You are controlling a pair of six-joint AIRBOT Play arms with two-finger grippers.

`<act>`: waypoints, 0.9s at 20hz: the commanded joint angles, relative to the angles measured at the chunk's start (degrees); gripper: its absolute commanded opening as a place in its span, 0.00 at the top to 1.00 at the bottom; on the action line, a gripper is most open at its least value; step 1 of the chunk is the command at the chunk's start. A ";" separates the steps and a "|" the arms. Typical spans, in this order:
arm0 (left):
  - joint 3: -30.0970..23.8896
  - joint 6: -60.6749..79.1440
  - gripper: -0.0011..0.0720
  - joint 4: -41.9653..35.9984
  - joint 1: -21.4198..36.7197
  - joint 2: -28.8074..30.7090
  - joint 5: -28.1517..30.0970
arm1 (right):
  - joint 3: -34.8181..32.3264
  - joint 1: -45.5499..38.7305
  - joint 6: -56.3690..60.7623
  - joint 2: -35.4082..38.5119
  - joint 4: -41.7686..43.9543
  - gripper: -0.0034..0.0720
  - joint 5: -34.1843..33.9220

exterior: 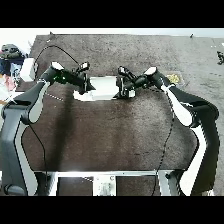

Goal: Fold the box and place the chain.

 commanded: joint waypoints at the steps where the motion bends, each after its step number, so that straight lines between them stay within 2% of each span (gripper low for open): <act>1: 0.00 -0.02 0.97 0.02 0.04 -0.02 0.07 | 0.09 0.94 -1.55 -0.68 -0.68 0.08 0.04; 10: 0.00 0.00 0.97 0.02 0.02 -0.02 0.07 | 0.09 1.31 -1.20 -1.11 -2.03 0.08 -2.10; 12: 0.00 0.00 0.97 0.02 0.04 -0.02 0.07 | 0.09 1.33 -1.22 -1.09 -2.01 0.15 -2.14; 18: 0.00 0.00 0.97 0.02 0.02 -0.02 0.07 | 0.09 1.36 -1.27 -1.09 -2.01 0.14 -2.14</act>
